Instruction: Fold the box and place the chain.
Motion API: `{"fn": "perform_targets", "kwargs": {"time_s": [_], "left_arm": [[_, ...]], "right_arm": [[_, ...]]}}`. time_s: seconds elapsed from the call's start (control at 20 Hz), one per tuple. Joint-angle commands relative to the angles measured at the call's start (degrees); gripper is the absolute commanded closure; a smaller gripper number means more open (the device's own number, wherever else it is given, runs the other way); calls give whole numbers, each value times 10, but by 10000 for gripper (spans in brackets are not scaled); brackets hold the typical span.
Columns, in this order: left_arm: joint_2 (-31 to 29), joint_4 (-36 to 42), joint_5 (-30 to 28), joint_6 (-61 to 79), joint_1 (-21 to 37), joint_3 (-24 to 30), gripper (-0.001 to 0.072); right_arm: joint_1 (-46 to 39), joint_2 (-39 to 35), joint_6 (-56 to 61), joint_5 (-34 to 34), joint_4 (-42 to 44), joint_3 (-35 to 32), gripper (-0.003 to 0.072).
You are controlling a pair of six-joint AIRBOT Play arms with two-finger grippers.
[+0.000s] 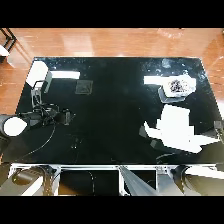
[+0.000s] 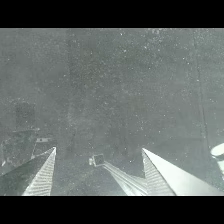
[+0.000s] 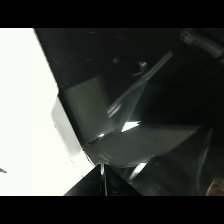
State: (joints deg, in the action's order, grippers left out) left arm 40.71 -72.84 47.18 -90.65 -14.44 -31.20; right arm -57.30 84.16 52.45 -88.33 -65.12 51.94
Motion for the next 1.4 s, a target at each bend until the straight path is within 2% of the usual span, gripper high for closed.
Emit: {"fn": "perform_targets", "kwargs": {"time_s": [0.0, 0.3, 0.5, 0.75, 0.95, 1.1, 1.25, 1.35], "left_arm": [[0, 0, 0, 0, 0, 0, 82], [0, 5, 0, 0, 0, 0, 82], [0, 8, -2, 0, 0, 0, 83], [0, 45, -4, 1, 0, 0, 83], [8, 88, -8, 2, 0, 0, 83], [37, 133, -3, 10, 0, 0, 83], [82, 177, 3, 56, 6, -2, 83], [127, 222, 33, 107, 26, -10, 82]], "right_arm": [[36, -8, -6, -15, 57, 0, 669], [137, -14, 5, -65, 196, 0, 668], [226, -45, 65, -52, 236, 0, 668], [374, -147, 133, 86, 241, -4, 668], [533, -242, 213, 277, 246, -66, 668], [667, -279, 257, 414, 240, -132, 668], [751, -279, 279, 450, 149, -175, 668], [795, -280, 279, 480, 141, -202, 668]]}}
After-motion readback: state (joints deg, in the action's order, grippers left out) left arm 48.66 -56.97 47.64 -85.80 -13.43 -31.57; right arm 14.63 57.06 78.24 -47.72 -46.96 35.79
